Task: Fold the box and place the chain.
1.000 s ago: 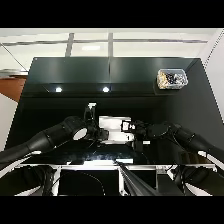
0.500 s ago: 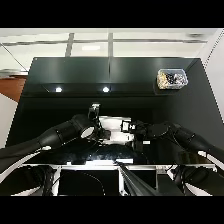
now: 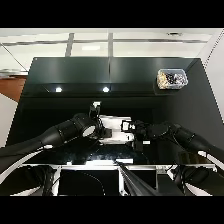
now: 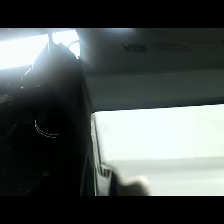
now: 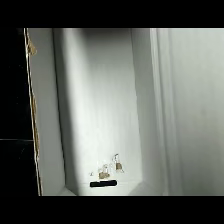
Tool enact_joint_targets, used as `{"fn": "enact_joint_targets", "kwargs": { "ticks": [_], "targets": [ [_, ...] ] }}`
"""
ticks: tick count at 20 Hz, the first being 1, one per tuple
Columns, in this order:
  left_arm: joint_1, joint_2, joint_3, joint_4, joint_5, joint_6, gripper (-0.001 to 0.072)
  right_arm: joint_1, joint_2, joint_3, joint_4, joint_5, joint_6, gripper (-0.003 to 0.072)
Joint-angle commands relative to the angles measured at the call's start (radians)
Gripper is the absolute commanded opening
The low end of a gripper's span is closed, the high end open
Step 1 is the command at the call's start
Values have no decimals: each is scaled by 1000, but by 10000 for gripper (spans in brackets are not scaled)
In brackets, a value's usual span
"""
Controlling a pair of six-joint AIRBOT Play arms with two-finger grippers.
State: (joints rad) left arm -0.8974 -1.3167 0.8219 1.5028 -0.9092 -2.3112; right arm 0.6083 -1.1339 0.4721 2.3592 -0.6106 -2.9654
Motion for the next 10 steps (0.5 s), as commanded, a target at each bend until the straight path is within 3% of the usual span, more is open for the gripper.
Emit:
{"fn": "enact_joint_targets", "kwargs": {
  "ticks": [1, 6, 10],
  "targets": [
    [-1, -1, 1, 0, -3, -2, 156, 1, 0, 0, 0, 0, 0, 547],
    [-7, -1, 2, 1, -2, -2, 49, 1, 0, 0, 0, 0, 0, 547],
    [-12, 0, 14, 3, 3, -2, 44, 1, 0, 0, 0, 0, 0, 546]
  ]
}}
